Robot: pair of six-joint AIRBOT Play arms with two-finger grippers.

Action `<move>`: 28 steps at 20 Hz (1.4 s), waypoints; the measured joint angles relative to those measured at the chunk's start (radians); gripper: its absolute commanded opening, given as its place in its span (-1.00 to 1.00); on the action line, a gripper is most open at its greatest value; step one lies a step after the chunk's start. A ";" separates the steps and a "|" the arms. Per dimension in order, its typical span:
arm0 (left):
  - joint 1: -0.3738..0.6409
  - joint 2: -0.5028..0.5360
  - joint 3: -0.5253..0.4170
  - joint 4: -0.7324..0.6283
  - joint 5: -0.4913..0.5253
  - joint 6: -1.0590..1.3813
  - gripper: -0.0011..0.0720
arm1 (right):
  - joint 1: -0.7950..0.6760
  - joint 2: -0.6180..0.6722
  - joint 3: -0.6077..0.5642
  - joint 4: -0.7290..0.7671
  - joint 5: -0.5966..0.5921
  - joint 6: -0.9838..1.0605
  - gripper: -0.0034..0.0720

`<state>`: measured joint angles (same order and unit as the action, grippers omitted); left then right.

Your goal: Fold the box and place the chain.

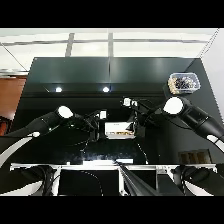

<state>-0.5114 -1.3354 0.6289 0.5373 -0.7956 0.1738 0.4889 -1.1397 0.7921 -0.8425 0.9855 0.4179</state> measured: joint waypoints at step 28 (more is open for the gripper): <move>0.000 0.000 0.000 0.000 0.000 0.002 0.04 | 0.001 -0.018 -0.002 -0.007 0.004 0.024 0.20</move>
